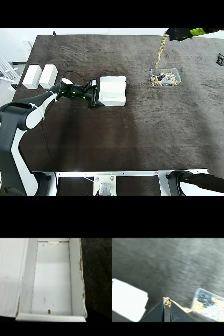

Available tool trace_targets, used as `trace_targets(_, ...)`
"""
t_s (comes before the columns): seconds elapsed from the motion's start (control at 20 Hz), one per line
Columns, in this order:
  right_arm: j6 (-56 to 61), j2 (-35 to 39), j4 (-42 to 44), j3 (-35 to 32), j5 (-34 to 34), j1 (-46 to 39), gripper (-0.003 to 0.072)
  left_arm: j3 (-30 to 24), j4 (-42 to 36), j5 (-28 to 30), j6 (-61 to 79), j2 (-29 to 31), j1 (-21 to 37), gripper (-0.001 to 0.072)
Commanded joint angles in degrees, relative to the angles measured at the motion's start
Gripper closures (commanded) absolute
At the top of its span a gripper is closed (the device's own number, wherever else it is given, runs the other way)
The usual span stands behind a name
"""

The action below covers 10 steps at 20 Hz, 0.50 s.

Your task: Fold the box and place the chain.

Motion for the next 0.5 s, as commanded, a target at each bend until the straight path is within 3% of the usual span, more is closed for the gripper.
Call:
trace_targets(0.0, 0.22, 0.94, 0.00, 0.02, 1.27, 7.37, 0.0678, 0.00, 0.02, 0.02, 0.00, 0.04, 0.04, 0.0131)
trace_targets(0.45, 2.80, -1.86, 1.77, -8.31, -2.95, 16.48, 0.0678, 0.00, 0.02, 0.02, 0.00, 0.04, 0.04, 0.0131)
